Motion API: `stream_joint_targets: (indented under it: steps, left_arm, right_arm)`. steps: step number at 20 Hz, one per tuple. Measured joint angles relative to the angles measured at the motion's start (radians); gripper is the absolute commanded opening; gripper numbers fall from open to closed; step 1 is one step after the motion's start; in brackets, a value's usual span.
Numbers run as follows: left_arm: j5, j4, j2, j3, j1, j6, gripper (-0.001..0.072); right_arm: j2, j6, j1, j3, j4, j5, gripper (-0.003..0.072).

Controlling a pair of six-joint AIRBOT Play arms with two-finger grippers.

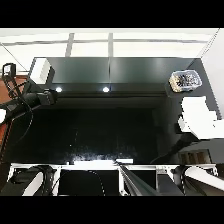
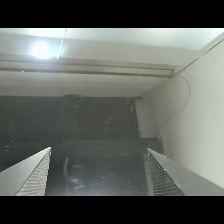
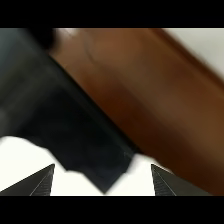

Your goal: Fold the box and place the chain.

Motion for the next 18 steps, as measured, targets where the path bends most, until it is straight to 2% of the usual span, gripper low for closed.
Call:
stream_joint_targets:
  steps: [5, 9, 11, 18]
  left_arm:
    - [-0.011, -0.043, -0.002, 0.0, -0.011, 0.0, 0.071]
    - [-0.013, -0.053, -0.002, 0.0, -0.024, 0.014, 0.071]
    - [-0.013, -0.056, -0.003, 0.0, -0.026, 0.019, 0.0709]
    - [-0.013, -0.059, -0.007, 0.0, -0.028, 0.026, 0.0709]
  right_arm:
    - [-0.195, -0.167, -0.079, 0.187, -0.017, 0.244, 0.0711]
    - [-0.294, -0.362, -0.051, 0.228, -0.021, 0.323, 0.071]
    - [-0.32, -0.44, -0.028, 0.236, -0.021, 0.321, 0.0489]
    - [-0.346, -0.523, 0.008, 0.243, -0.087, 0.314, 0.0477]
